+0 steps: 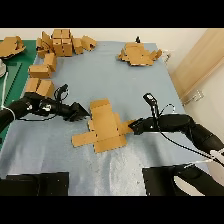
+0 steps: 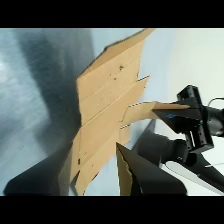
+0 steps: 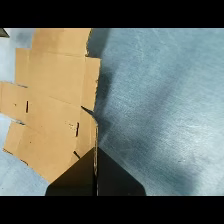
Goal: Fold the box.
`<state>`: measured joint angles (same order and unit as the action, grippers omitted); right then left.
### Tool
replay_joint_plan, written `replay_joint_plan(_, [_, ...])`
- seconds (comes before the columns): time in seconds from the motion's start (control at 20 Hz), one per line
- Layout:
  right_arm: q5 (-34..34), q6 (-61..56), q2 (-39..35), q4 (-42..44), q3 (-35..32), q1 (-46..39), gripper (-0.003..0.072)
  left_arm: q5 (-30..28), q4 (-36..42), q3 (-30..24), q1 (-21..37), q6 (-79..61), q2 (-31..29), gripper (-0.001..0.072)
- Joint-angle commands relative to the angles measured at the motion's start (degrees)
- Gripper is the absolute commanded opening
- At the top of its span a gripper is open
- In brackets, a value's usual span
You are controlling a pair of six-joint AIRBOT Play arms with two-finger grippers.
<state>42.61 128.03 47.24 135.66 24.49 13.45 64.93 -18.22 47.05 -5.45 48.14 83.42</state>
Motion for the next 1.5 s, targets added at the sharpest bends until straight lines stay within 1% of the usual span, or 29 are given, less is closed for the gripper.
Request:
replay_joint_plan(0.0, [-0.1, 0.1, -0.4, 0.0, -0.3, 0.0, 0.0002, 0.0, 5.0, -0.3, -1.9, -5.1, 3.7, 0.0426])
replay_joint_plan(0.1, [0.0, 0.1, -0.4, 0.0, -0.3, 0.0, 0.0002, -0.6, 6.3, -0.2, -3.1, -6.9, 5.4, 0.0426])
replay_joint_plan(0.3, [0.1, 0.0, -0.4, 0.0, -0.3, 0.0, 0.0002, -0.9, 12.6, -0.2, -4.2, -11.4, 8.0, 0.0426])
replay_joint_plan(0.5, [0.1, -0.1, -0.4, 0.0, -0.3, 0.0, 0.0002, -0.1, 15.9, -0.2, -5.7, -15.4, 8.5, 0.0425])
replay_joint_plan(0.6, [0.1, -0.1, -0.4, 0.0, -0.3, 0.0, 0.0002, 0.2, 16.3, -0.2, -6.0, -16.7, 8.5, 0.0422])
replay_joint_plan(0.65, [0.1, -0.1, -0.4, 0.0, -0.3, 0.0, 0.0002, 0.2, 16.3, -0.2, -6.0, -16.8, 8.5, 0.0396])
replay_joint_plan(0.95, [0.0, -0.1, -0.4, 0.0, -0.3, 0.0, 0.0002, 2.0, 16.0, -0.2, -6.0, -17.5, 8.5, 0.0395])
replay_joint_plan(1.0, [0.0, -0.1, -0.4, 0.0, -0.3, 0.0, 0.0002, 1.9, 15.6, -0.2, -6.0, -17.6, 8.5, 0.0324])
replay_joint_plan(1.05, [0.0, -0.1, -0.4, 0.0, -0.3, 0.0, 0.0002, 1.9, 15.2, -0.2, -6.0, -17.9, 8.5, 0.0186])
replay_joint_plan(1.3, [0.0, -0.1, -0.4, 0.0, -0.3, 0.0, 0.0002, 1.6, 15.2, -0.2, -6.0, -18.5, 8.5, 0.0179])
replay_joint_plan(1.35, [0.0, -0.1, -0.4, 0.0, -0.3, 0.0, 0.0002, 1.6, 15.2, -0.2, -6.0, -19.0, 8.5, 0.0141])
replay_joint_plan(1.4, [0.0, -0.1, -0.4, 0.0, -0.3, 0.0, 0.0002, 1.6, 15.2, -0.2, -6.0, -19.6, 8.5, 0.0089])
replay_joint_plan(1.45, [-0.1, -0.1, -0.4, 0.0, -0.3, 0.0, 0.0002, 1.6, 15.2, -0.2, -6.0, -20.6, 8.5, 0.0088])
